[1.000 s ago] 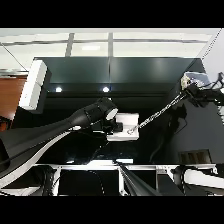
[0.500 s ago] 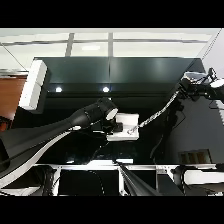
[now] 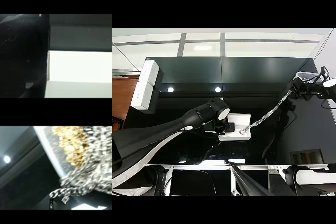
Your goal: Fold the box and place the chain.
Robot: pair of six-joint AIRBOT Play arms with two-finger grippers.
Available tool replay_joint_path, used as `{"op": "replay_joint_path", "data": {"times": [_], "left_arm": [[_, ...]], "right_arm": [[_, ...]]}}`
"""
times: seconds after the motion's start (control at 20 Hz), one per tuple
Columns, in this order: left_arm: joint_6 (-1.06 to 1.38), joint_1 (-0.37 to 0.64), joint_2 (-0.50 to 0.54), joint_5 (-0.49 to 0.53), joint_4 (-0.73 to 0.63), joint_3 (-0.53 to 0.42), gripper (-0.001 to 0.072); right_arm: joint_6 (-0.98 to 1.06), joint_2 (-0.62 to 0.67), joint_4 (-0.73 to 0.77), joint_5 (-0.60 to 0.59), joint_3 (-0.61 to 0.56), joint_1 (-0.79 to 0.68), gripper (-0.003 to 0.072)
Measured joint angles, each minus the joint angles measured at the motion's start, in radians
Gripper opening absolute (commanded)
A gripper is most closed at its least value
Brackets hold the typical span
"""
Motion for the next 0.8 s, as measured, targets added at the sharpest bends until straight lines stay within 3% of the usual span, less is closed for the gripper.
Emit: {"op": "replay_joint_path", "data": {"times": [0.25, 0.5, 0.8], "left_arm": [[0.0, 0.0, 0.0, 0.0, 0.0, 0.0, 0.0034], [0.0, 0.0, 0.0, 0.0, 0.0, 0.0, 0.0034], [0.0, 0.0, 0.0, -0.001, 0.0, 0.0, 0.0033]], "right_arm": [[-0.126, 0.156, 0.0, 0.12, 0.0, 0.0, 0.0009], [-0.199, 0.452, 0.003, 0.243, 0.0, 0.001, 0.0008], [-0.221, 0.768, 0.028, 0.282, 0.016, 0.001, 0.0008]]}}
